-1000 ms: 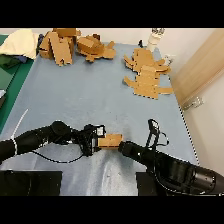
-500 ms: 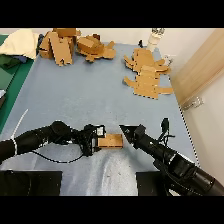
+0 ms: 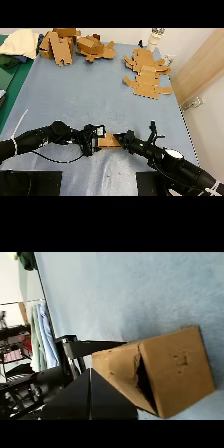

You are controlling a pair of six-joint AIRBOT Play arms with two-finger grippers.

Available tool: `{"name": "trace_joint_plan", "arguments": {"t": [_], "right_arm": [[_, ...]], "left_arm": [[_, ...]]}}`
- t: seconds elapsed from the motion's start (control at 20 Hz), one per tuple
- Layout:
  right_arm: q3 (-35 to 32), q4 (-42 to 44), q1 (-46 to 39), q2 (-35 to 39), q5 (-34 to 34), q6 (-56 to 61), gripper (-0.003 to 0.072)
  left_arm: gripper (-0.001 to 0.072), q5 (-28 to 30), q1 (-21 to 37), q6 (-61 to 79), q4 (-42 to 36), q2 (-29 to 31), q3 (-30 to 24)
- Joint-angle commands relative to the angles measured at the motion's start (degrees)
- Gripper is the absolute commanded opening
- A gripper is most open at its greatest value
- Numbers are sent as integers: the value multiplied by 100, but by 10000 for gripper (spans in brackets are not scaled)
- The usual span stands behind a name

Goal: Fold the box.

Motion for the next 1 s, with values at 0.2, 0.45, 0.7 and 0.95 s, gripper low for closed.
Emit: {"name": "trace_joint_plan", "arguments": {"t": [0.2,0.45,0.7,0.95], "right_arm": [[-4,-264,-7,-157,-179,125,-2],[-4,-431,-7,-157,-236,127,-2],[-4,-525,-7,-157,-361,125,-2],[-4,-673,-7,-186,-356,127,-2]], "left_arm": [[485,0,0,0,2,4,0],[484,0,0,0,2,4,0],[484,0,0,0,2,4,0],[485,0,0,0,2,4,0]]}}
